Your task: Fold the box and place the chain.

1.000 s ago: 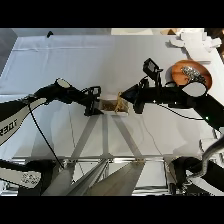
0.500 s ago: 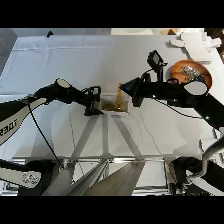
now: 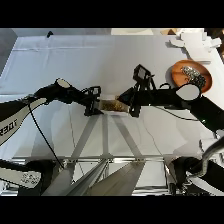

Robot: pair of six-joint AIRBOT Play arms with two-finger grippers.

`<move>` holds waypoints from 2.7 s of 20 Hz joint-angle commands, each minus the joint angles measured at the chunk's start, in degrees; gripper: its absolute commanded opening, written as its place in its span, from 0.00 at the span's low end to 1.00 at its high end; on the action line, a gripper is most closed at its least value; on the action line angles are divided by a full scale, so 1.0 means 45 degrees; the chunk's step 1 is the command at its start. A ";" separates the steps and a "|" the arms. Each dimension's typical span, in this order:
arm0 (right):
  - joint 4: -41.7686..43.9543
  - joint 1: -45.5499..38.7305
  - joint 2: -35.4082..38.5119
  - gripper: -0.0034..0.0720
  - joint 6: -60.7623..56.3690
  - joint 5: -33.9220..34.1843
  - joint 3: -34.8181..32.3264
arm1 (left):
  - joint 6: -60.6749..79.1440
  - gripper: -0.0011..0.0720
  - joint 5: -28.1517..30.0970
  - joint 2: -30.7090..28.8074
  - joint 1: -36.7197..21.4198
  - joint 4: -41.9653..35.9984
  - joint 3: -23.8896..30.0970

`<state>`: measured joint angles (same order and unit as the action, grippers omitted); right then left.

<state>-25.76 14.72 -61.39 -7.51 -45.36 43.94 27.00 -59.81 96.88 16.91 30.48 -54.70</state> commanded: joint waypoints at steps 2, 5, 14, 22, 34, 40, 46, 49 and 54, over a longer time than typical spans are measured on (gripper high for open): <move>-0.1185 0.0466 0.0005 0.06 -0.0044 -0.0175 0.0010 | 0.0000 0.45 0.0000 -0.0010 -0.0005 0.0000 -0.0005; -0.2317 0.0631 0.0000 0.06 -0.0690 -0.0520 0.0005 | 0.0000 0.45 0.0000 -0.0010 -0.0005 0.0005 -0.0005; -0.4857 0.0627 -0.0461 0.06 -0.3701 0.1715 -0.0005 | 0.0000 0.45 0.0000 -0.0010 -0.0005 0.0005 -0.0005; -0.4906 0.0627 -0.0471 0.30 -0.3706 -0.1127 0.0024 | 0.0000 0.45 0.0000 -0.0010 -0.0005 0.0005 -0.0005; -0.4541 -0.1554 -0.4386 0.26 -0.6781 -0.5731 0.6052 | 0.0000 0.45 0.0000 -0.0010 -0.0005 0.0005 -0.0005; -0.1588 -0.1540 -0.6373 0.32 -0.6994 -0.5430 0.6334 | 0.0000 0.45 0.0000 -0.0010 -0.0005 0.0000 -0.0005; -0.2181 -0.1263 -0.6732 0.51 -0.6761 -0.5421 0.6329 | 0.0000 0.45 0.0000 -0.0010 -0.0005 0.0005 -0.0005; -0.2569 -0.0845 -0.6873 0.51 -0.5192 -0.5790 0.6314 | 0.0000 0.45 0.0000 -0.0010 -0.0005 0.0005 -0.0005; -0.2565 -0.0204 -0.6659 0.50 -0.3157 -0.5129 0.5833 | 0.0000 0.45 0.0000 -0.0010 -0.0005 0.0005 -0.0005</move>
<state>-36.95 12.14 -91.90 -27.81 -70.24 71.44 27.00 -59.81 96.88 16.91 30.48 -54.70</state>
